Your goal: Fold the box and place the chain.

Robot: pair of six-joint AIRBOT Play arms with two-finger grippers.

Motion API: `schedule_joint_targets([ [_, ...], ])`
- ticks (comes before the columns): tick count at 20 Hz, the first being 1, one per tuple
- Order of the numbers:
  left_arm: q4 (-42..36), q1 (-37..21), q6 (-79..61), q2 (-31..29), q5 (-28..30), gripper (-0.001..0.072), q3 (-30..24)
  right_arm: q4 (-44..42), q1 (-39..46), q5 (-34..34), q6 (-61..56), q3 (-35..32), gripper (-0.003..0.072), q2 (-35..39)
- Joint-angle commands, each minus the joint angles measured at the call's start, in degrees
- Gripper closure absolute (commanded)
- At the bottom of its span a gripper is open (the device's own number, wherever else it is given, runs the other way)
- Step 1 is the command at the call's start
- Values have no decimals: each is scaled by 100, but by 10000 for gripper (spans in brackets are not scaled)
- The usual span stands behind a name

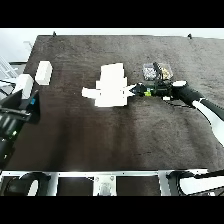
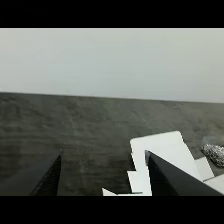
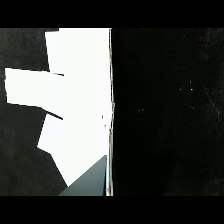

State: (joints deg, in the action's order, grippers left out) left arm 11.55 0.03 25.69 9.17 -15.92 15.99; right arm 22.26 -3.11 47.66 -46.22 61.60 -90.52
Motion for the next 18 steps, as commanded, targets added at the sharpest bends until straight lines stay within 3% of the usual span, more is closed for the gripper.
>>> schedule_joint_targets([
  [1,2,-2,278,1290,-708,122,452,127,-2,-35,260,2,677,-7],
  [5,219,-2,278,3362,-1397,121,1565,138,-2,-70,645,2,677,-7],
  [9,1281,-4,953,5158,-2286,121,3069,192,-2,-74,800,2,676,-7],
  [13,2430,-2,1958,6988,-4074,121,5040,199,-2,-72,944,2,676,-7],
  [18,2455,-2,2365,8745,-5582,122,7154,197,-2,-72,1049,-4,676,-7],
])
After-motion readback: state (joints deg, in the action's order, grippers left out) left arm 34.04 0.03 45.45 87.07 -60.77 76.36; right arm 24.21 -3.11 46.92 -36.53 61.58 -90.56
